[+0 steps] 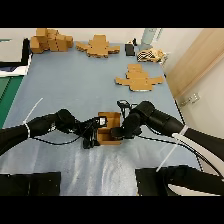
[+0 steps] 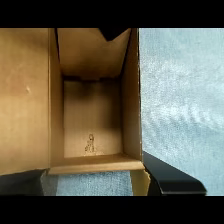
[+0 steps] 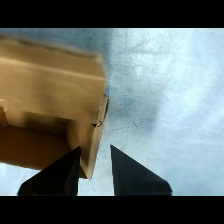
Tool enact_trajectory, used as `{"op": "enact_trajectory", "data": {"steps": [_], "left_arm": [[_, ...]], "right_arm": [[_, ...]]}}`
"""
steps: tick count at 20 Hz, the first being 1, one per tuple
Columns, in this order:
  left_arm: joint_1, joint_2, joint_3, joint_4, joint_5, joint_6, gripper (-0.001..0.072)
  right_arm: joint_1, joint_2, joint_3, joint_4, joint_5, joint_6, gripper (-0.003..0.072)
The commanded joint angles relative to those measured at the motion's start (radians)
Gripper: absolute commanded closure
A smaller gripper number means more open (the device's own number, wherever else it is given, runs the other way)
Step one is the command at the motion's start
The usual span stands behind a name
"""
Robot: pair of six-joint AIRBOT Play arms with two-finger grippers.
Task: Fold the box.
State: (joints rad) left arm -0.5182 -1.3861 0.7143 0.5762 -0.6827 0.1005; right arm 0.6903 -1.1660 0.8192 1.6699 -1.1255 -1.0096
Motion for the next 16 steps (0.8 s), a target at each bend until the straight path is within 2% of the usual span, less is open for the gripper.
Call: {"op": "enact_trajectory", "data": {"steps": [1,5,8,12,16], "left_arm": [[0.0,0.0,0.0,0.0,0.0,0.0,0.0203],[0.0,0.0,0.0,0.0,0.0,0.0,0.0202],[0.001,0.0,0.0,0.0,0.0,0.0,0.0203],[0.0,0.0,0.0,0.0,0.0,0.0,0.0202],[0.0,0.0,0.0,0.0,0.0,0.0,0.0203]], "right_arm": [[0.027,-0.034,0.041,-0.034,0.048,0.128,0.0386],[0.064,-0.106,0.086,-0.032,0.047,0.192,0.0386],[0.098,-0.17,0.127,-0.074,0.048,0.317,0.0386],[0.119,-0.254,0.176,-0.072,0.043,0.329,0.0387],[0.137,-0.232,0.232,-0.081,-0.047,0.313,0.0388]]}}
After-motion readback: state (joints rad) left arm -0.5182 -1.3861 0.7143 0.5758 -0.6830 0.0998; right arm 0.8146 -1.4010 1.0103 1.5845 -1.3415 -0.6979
